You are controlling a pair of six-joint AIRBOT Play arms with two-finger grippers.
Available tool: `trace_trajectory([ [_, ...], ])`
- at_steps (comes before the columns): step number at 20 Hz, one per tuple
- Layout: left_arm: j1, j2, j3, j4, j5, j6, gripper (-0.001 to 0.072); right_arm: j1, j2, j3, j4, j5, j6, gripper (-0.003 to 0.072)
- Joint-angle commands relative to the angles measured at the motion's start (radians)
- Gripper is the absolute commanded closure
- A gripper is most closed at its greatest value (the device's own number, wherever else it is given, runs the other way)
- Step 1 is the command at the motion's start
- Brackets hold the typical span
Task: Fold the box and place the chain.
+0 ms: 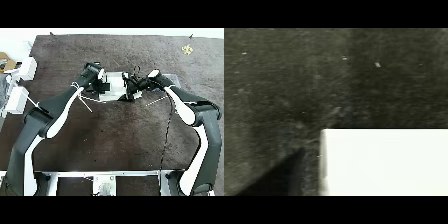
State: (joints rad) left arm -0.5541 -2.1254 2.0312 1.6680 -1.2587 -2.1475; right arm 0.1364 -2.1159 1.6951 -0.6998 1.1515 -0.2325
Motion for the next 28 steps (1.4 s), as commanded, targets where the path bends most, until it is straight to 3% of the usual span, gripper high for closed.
trace_trajectory([
  [1,0.000,-0.004,0.000,-0.006,-0.006,0.001,0.0550,0.000,0.000,0.000,0.000,0.000,0.000,0.0267],
  [5,0.000,-0.004,0.000,-0.019,-0.001,0.001,0.0566,0.000,0.000,0.000,0.000,0.000,0.000,0.0267],
  [6,0.000,-0.004,0.000,-0.019,-0.001,0.001,0.0684,0.000,0.000,0.000,0.000,0.000,0.000,0.0267],
  [13,0.000,-0.004,0.000,-0.025,0.005,0.001,0.0696,0.000,0.000,0.000,0.000,0.000,0.000,0.0267],
  [14,0.000,-0.004,0.000,-0.026,0.014,0.002,0.0639,0.000,0.000,0.000,0.000,0.000,0.000,0.0267],
  [15,0.000,-0.002,0.000,-0.037,0.032,0.014,0.0368,0.000,0.000,0.000,0.000,0.000,0.000,0.0267],
  [16,0.000,0.001,0.001,-0.055,0.048,0.046,0.0231,0.000,0.000,0.000,0.000,0.000,0.000,0.0267],
  [28,0.012,0.127,0.003,-0.067,-0.048,0.225,0.0235,0.000,0.000,0.000,0.000,0.000,0.000,0.0267],
])
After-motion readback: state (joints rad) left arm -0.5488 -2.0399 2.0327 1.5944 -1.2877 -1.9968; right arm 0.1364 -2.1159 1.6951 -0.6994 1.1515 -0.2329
